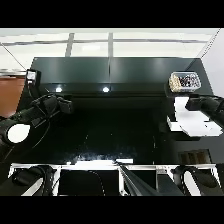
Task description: Fold the box and place the chain.
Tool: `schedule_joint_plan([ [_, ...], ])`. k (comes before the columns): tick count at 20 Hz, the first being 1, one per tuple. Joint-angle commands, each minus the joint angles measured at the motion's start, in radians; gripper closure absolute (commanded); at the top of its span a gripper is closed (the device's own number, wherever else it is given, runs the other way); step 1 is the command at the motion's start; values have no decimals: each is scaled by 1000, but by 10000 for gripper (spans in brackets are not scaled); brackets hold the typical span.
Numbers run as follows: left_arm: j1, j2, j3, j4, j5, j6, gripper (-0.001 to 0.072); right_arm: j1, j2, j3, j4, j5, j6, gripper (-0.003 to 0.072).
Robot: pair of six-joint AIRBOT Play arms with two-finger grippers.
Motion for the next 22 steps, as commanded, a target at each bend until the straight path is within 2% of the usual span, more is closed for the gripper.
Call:
schedule_joint_plan([
  [1, 1, -8, 0, 2, 184, 1, 681, 0, 0, 0, 281, -205, 2, 670],
  [3, 1, -28, -1, 3, 238, 1, 681, 0, 0, 0, 394, -331, 2, 670],
  [6, 1, -82, -1, 3, 277, 1, 677, 0, 0, 0, 396, -476, 2, 670],
  [7, 1, -104, -1, 3, 286, 1, 586, 0, 0, 0, 396, -500, 2, 670],
  [8, 1, -124, -1, 3, 295, 1, 285, 0, 0, 0, 395, -508, 2, 669],
  [9, 0, -146, -1, 2, 306, 1, 9, 0, 0, 0, 388, -510, 1, 568],
  [10, 0, -164, -1, 3, 309, 1, 2, 0, 0, 0, 388, -499, 1, 24],
  [11, 0, -179, -1, 3, 308, 1, 2, 0, -1, 0, 364, -477, -8, -26],
  [14, -3, -199, -1, 3, 306, 1, 2, -31, -22, 0, 245, -388, -8, -28],
  [16, -3, -201, -1, 3, 304, 1, 2, -162, -100, 47, 137, -346, -3, -28],
  [20, -3, -201, -1, 3, 297, 1, 2, -581, -441, 305, -135, -50, 135, -22],
  [22, -3, -201, -1, 3, 297, 1, 3, -754, -629, 440, -275, 224, 318, -22],
])
